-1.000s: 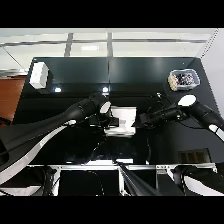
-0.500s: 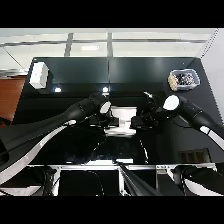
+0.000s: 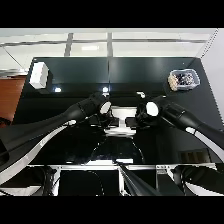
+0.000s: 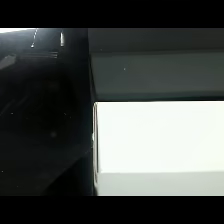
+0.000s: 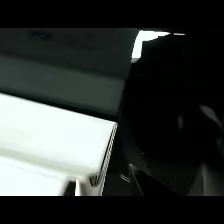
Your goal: Fold the box and place the chain.
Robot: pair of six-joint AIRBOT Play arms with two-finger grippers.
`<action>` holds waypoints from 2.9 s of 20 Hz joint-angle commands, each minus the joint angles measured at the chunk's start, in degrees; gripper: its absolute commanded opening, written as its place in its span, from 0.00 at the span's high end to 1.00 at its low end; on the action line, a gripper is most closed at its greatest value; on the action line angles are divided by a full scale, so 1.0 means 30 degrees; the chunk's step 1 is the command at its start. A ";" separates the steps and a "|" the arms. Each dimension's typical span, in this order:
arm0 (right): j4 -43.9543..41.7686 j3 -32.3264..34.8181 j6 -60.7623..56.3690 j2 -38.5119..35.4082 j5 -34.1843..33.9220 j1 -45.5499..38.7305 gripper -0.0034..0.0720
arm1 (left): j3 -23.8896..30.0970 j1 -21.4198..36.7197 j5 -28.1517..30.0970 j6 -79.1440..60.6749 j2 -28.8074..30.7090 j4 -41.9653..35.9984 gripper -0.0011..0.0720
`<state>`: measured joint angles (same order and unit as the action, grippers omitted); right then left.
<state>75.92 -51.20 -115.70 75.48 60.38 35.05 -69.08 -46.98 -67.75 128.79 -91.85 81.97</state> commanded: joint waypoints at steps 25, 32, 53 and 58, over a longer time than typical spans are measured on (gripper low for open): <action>0.1727 -0.0539 -0.4022 0.0925 0.0087 0.1778 0.60 | -0.0015 0.0007 0.0007 0.0000 0.0000 0.0015 0.95; 0.3730 -0.0539 -0.2339 -0.4058 0.1654 0.1770 0.45 | -0.0015 0.0007 -0.0007 0.0000 0.0000 0.0015 0.95; 0.5071 -1.4826 0.0597 0.8123 0.2324 -1.5059 0.00 | -0.0015 0.0007 -0.0007 0.0000 -0.0036 0.0015 0.95; 0.4532 -1.8003 0.1166 1.1271 0.2441 -1.5373 0.21 | -0.0015 0.0007 -0.0015 0.0000 -0.0036 0.0015 0.95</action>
<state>91.33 -99.33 -113.89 103.81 65.52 -10.04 -69.10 -46.98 -67.70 128.81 -91.92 82.02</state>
